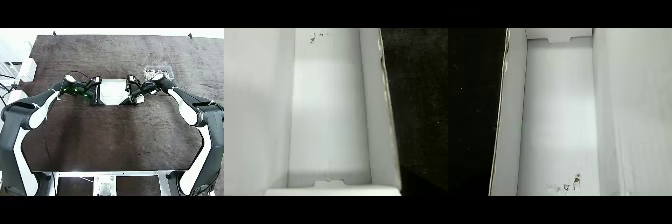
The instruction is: Fold the box and place the chain.
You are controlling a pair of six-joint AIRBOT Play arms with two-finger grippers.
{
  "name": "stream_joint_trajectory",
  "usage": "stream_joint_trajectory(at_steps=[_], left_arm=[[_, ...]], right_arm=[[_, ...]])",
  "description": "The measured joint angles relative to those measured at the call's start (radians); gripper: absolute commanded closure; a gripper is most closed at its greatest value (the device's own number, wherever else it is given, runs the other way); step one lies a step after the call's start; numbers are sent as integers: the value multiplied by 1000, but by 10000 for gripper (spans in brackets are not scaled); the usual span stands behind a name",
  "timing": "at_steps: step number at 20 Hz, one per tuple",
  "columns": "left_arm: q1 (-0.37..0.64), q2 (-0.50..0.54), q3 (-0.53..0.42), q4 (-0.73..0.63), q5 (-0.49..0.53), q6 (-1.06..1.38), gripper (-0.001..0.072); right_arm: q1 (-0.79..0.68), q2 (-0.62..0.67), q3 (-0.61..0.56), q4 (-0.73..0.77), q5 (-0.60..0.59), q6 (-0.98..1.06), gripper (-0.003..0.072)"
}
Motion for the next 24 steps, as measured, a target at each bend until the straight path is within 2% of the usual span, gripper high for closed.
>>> stream_joint_trajectory(at_steps=[24], left_arm=[[0, 0, 0, 2, 31, -23, 316]], right_arm=[[0, 0, 0, 0, -2, 0, 130]])
